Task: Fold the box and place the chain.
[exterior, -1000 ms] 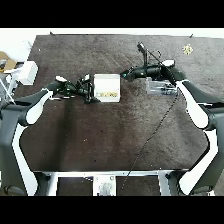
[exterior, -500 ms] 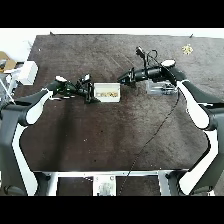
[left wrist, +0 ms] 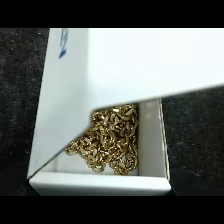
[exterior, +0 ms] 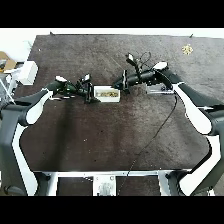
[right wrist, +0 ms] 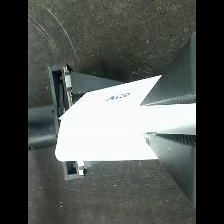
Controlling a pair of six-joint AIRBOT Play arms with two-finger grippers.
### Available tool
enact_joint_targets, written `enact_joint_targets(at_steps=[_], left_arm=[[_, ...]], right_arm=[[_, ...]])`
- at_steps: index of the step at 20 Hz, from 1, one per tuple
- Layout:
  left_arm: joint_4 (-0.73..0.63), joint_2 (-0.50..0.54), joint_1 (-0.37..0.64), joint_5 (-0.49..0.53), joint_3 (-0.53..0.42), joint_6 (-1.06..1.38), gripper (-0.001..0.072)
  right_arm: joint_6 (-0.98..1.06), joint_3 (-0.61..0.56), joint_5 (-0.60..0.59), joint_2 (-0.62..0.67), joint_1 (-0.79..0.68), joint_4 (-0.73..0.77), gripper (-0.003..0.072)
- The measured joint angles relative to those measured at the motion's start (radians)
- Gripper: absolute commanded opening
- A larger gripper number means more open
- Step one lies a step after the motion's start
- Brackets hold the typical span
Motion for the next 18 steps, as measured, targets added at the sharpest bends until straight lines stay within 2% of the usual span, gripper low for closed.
enact_joint_targets(at_steps=[3,4,5,8,10,18], left_arm=[[0.0,0.0,0.0,0.0,0.0,0.0,0.0164],[0.0,0.0,0.0,0.0,0.0,0.0,0.0163],[0.0,0.0,0.0,0.0,0.0,0.0,0.0163],[0.0,0.0,0.0,0.0,0.0,0.0,0.0163],[0.0,0.0,0.0,0.0,0.0,0.0,0.0163],[0.0,0.0,0.0,0.0,0.0,0.0,0.0163]], right_arm=[[-0.063,-0.093,-0.071,0.044,0.008,-0.001,0.0228],[-0.089,-0.116,-0.09,0.051,0.011,0.013,0.0253],[-0.114,-0.134,-0.106,0.056,0.015,0.029,0.0356],[-0.18,-0.163,-0.14,0.058,0.036,0.055,0.0355],[-0.207,-0.171,-0.149,0.055,0.055,0.057,0.0429],[-0.245,-0.179,-0.205,0.052,0.084,0.034,0.0429]])
